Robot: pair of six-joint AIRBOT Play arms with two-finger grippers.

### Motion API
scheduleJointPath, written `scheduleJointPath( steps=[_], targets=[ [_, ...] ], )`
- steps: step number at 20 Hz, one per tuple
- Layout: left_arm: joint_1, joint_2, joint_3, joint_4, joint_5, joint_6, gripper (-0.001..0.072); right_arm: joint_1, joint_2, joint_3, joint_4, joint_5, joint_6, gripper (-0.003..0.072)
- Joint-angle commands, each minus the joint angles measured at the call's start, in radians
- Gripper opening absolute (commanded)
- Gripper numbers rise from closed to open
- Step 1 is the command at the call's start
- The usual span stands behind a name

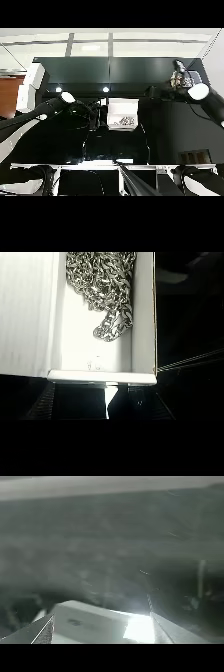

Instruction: Fold the box and place the chain.

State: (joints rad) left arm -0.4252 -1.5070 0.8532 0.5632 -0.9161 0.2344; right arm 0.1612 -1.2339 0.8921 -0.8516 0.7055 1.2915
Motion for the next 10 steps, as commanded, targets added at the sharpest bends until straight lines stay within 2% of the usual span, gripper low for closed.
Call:
scheduleJointPath(
  steps=[1, 3, 5, 8, 10],
  targets=[
    [-0.002, 0.000, 0.001, 0.001, 0.000, 0.001, 0.0485, 0.042, -0.179, 0.117, 0.148, 0.137, -0.293, 0.0667],
    [-0.002, 0.001, 0.001, 0.001, 0.000, 0.001, 0.0485, 0.046, -0.173, 0.135, 0.129, 0.283, -0.447, 0.0667],
    [-0.002, 0.002, 0.001, 0.001, -0.001, 0.000, 0.0485, 0.035, -0.127, 0.170, 0.021, 0.410, -0.516, 0.0668],
    [-0.002, 0.002, 0.001, 0.001, 0.000, 0.001, 0.0485, 0.043, -0.061, 0.176, -0.100, 0.530, -0.571, 0.0669],
    [-0.002, 0.002, 0.001, 0.001, 0.000, 0.000, 0.0485, 0.076, -0.061, 0.145, -0.095, 0.512, -0.639, 0.0669]
  ],
)
